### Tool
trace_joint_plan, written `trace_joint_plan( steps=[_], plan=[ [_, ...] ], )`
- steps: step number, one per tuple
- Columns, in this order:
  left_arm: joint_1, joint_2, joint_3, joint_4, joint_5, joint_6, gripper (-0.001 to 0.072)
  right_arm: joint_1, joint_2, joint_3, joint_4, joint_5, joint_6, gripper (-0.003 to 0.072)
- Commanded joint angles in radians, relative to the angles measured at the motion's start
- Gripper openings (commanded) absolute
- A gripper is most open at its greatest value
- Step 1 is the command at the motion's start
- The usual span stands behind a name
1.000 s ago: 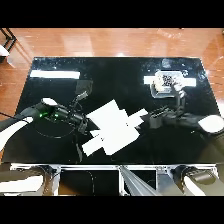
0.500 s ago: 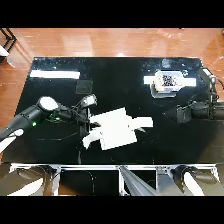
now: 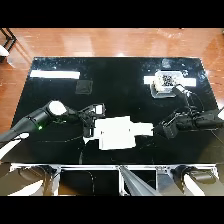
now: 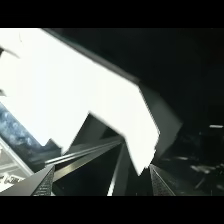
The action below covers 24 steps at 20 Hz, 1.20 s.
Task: Fold the box and place the chain.
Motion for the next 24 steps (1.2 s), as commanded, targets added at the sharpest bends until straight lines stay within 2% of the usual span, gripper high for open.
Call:
trace_joint_plan(
  steps=[1,4,8,10,12,14,16,20,24],
  plan=[
    [-0.006,-0.031,0.015,0.120,-0.059,-0.087,0.0022,0.041,0.000,-0.010,0.012,-0.066,-0.002,0.0713],
    [0.003,-0.031,0.026,0.138,-0.040,-0.115,0.0022,0.042,0.000,-0.010,0.043,-0.154,0.000,0.0713],
    [0.002,-0.047,0.028,0.138,0.021,-0.141,0.0022,0.042,-0.001,-0.027,0.038,-0.147,-0.105,0.0713],
    [0.002,-0.077,0.051,0.139,-0.010,-0.160,0.0023,0.058,-0.002,-0.066,0.037,-0.148,-0.182,0.0713],
    [0.002,-0.100,0.074,0.139,-0.031,-0.159,0.0022,0.104,-0.003,-0.113,0.040,-0.148,-0.228,0.0713],
    [0.002,-0.102,0.077,0.139,-0.001,-0.159,0.0022,0.179,-0.003,-0.156,0.040,-0.169,-0.255,0.0713],
    [0.002,-0.102,0.077,0.139,0.006,-0.159,0.0022,0.256,-0.003,-0.197,0.038,-0.229,-0.288,0.0712],
    [0.002,-0.102,0.077,0.139,0.006,-0.159,0.0022,0.394,-0.010,-0.264,0.036,-0.446,-0.346,0.0713],
    [0.002,-0.102,0.077,0.139,0.005,-0.159,0.0022,0.449,-0.014,-0.268,0.036,-0.537,-0.379,0.0712]
  ],
)
